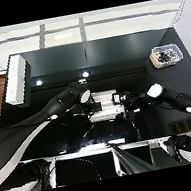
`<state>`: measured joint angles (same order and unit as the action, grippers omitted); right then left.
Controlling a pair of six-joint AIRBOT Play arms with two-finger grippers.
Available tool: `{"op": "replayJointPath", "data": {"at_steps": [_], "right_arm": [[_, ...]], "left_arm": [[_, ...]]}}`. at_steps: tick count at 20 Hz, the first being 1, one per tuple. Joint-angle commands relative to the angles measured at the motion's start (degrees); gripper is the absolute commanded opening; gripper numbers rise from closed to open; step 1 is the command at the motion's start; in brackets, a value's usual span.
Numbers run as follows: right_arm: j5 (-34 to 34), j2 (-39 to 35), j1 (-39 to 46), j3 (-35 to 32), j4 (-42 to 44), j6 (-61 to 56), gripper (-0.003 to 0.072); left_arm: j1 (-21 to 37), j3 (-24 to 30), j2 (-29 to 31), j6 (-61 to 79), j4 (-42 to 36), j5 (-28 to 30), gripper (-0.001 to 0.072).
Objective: Fold the box and place the chain.
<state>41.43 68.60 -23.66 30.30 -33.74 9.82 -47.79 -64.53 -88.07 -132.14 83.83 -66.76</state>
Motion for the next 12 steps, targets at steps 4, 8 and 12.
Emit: {"op": "replayJointPath", "data": {"at_steps": [4,8,12], "right_arm": [[5.5,-5.8,0.1,1.0,-15.0,-6.4,0.0643],[5.4,-5.2,-0.1,0.6,-14.1,-3.8,0.0641],[3.0,-3.4,-0.1,0.6,-9.1,-1.1,0.0332]], "left_arm": [[0.0,-0.1,0.0,0.4,-0.3,0.2,0.0029],[0.0,-0.1,0.0,0.4,-0.4,0.2,0.0029],[0.0,-0.1,0.0,0.4,-0.5,0.2,0.0029]]}}
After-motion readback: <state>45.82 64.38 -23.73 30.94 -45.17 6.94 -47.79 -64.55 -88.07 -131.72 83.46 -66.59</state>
